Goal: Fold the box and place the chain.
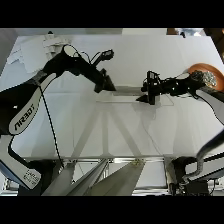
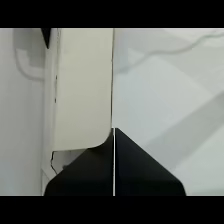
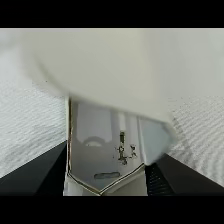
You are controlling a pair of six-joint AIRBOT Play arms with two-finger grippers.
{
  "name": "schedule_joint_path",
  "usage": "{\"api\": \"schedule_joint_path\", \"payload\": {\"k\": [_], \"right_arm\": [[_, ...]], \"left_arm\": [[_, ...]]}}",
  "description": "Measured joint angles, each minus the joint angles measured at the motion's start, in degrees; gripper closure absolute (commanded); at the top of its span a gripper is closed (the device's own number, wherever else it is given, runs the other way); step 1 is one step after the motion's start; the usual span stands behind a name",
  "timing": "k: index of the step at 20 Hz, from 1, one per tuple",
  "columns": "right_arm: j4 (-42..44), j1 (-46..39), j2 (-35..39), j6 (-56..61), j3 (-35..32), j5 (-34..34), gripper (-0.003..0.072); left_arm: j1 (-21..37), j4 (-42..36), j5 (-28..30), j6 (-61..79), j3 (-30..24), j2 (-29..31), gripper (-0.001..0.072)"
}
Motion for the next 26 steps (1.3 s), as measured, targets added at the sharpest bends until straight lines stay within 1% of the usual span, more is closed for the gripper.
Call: {"api": "schedule_joint_path", "payload": {"k": [3,5,9,14,18,22,26], "right_arm": [[0.02,0.00,0.00,0.00,0.00,-0.07,0.0500],[0.02,0.00,0.00,0.00,0.00,-0.13,0.0500],[0.00,0.00,0.00,0.00,0.00,-0.17,0.0500],[0.04,0.00,0.00,0.00,0.00,-0.11,0.0500],[0.04,0.00,0.00,-0.02,0.00,-0.09,0.0500],[0.00,0.00,0.00,-0.09,0.00,0.02,0.0500],[0.00,0.00,0.00,-0.09,0.00,0.02,0.0500]], "left_arm": [[-0.85,-3.26,7.98,-1.29,-0.02,-2.32,0.0704],[-1.05,-4.76,11.89,-3.50,0.00,-3.89,0.0704],[-1.20,-6.45,15.43,-8.61,-0.02,-5.60,0.0705],[-1.22,-7.19,18.25,-16.55,0.00,-6.14,0.0705],[-1.18,-7.21,17.86,-19.61,0.00,-6.16,0.0704],[0.09,-7.58,12.85,-20.55,-0.02,-4.79,0.0705],[3.50,-7.82,7.37,-20.94,0.00,-0.48,0.0704]]}}
